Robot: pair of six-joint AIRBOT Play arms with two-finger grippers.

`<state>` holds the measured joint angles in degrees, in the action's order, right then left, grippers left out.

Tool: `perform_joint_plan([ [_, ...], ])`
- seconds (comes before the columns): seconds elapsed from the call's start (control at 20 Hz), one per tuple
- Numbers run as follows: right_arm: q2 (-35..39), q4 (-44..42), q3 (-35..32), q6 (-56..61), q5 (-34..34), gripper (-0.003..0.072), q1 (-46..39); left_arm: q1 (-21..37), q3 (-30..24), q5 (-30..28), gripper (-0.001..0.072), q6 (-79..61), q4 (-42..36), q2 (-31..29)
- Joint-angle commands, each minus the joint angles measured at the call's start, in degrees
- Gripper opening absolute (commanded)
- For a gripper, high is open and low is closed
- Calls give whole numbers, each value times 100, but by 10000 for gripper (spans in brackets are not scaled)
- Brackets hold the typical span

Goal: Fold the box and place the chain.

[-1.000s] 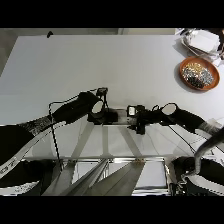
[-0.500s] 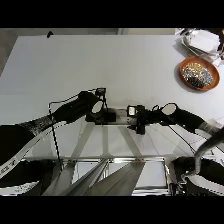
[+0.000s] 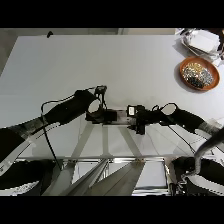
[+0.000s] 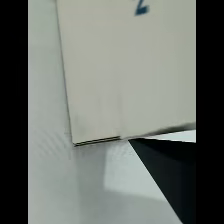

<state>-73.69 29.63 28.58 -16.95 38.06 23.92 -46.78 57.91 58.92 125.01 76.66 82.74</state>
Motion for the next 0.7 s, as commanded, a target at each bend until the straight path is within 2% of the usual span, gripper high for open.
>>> perform_joint_plan([
  [0.0, 0, 9, -2, -4, 11, 401, 0, 243, -7, 546, 356, -407, 61, -442],
  [0.2, 0, 9, -2, -4, 11, 401, 0, 850, -236, 855, 356, -1497, 76, -1368],
  [0.3, 0, 9, -2, -4, 11, 401, 0, 1182, -660, 957, 366, -2872, 111, -2002],
  [0.35, 0, 11, -2, -4, 9, 401, 0, 1373, -1016, 868, 455, -3936, 0, -2367],
  [0.4, 0, 9, -2, -4, 11, 401, 0, 1567, -1390, 739, 511, -5047, -190, -2691],
  [0.5, 0, 9, -2, -4, 11, 401, 0, 2031, -2170, 286, 542, -7862, -741, -3220],
  [0.6, 0, 9, -2, -4, 11, 401, 0, 2485, -2682, -52, 693, -10966, -1488, -3311],
  [0.65, 0, 9, -2, -4, 11, 401, 0, 2673, -2796, -225, 700, -12238, -1921, -3187],
])
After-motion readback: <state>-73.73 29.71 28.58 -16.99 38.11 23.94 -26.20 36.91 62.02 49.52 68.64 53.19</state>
